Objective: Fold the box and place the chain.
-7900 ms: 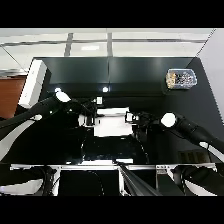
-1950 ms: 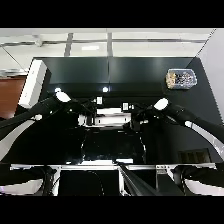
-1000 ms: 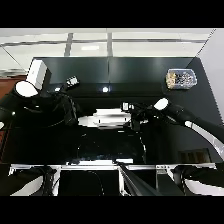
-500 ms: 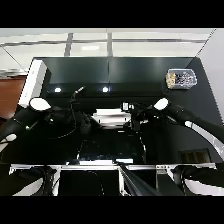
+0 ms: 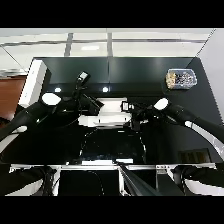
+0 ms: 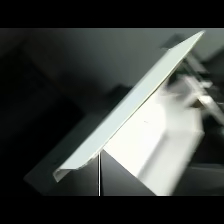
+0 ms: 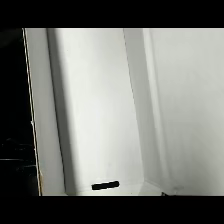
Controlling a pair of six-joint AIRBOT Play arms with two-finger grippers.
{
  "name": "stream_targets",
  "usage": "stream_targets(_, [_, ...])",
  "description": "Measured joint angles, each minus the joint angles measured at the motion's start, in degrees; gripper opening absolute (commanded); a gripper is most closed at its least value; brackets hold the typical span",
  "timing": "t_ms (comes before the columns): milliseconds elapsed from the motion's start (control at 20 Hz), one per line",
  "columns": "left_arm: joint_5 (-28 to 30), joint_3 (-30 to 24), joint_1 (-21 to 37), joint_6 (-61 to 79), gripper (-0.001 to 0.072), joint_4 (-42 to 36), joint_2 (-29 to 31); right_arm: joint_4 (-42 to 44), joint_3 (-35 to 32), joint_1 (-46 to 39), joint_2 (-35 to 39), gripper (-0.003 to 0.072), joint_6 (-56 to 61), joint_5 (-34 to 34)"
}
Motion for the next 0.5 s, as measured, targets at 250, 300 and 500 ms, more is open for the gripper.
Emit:
stream_targets(250, [-4.9,3.8,1.9,-2.5,0.0023,1.9,-8.5,0.0,0.0,0.0,0.0,0.0191,0.0,0.0])
stream_targets(300, [-6.3,4.2,2.3,-2.9,0.0023,2.0,-9.7,0.0,0.0,0.0,0.0,0.0191,-0.1,0.0])
stream_targets(500, [-9.2,5.0,3.2,-3.6,0.0024,2.2,-12.3,0.0,0.0,0.0,0.0,0.0191,0.0,0.1])
